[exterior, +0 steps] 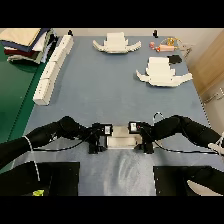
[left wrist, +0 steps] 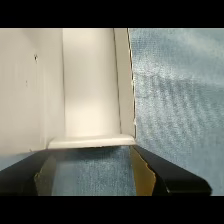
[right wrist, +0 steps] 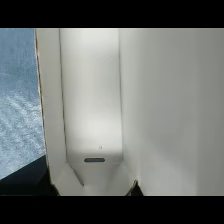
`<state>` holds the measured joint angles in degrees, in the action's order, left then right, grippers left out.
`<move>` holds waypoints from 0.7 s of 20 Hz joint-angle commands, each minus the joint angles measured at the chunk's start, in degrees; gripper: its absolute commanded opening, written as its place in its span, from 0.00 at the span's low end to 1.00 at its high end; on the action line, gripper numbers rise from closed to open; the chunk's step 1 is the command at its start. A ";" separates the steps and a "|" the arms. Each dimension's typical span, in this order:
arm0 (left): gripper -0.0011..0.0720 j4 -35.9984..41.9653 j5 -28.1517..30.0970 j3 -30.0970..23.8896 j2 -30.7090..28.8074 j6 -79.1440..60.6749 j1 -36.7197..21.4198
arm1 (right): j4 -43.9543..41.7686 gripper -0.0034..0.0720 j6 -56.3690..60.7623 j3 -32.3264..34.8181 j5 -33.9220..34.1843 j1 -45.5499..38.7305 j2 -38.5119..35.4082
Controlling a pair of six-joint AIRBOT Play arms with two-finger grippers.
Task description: Fold the box.
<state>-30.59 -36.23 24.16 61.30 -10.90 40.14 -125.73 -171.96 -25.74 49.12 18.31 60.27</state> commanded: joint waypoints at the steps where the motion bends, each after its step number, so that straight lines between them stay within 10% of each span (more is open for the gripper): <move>1: 0.97 1.03 0.70 0.07 0.33 -0.70 0.61 | 0.00 0.72 0.00 -0.02 -0.02 0.00 0.02; 14: 0.97 5.66 1.95 0.20 3.26 -3.06 1.03 | 0.00 0.72 0.00 -0.02 0.00 0.00 0.02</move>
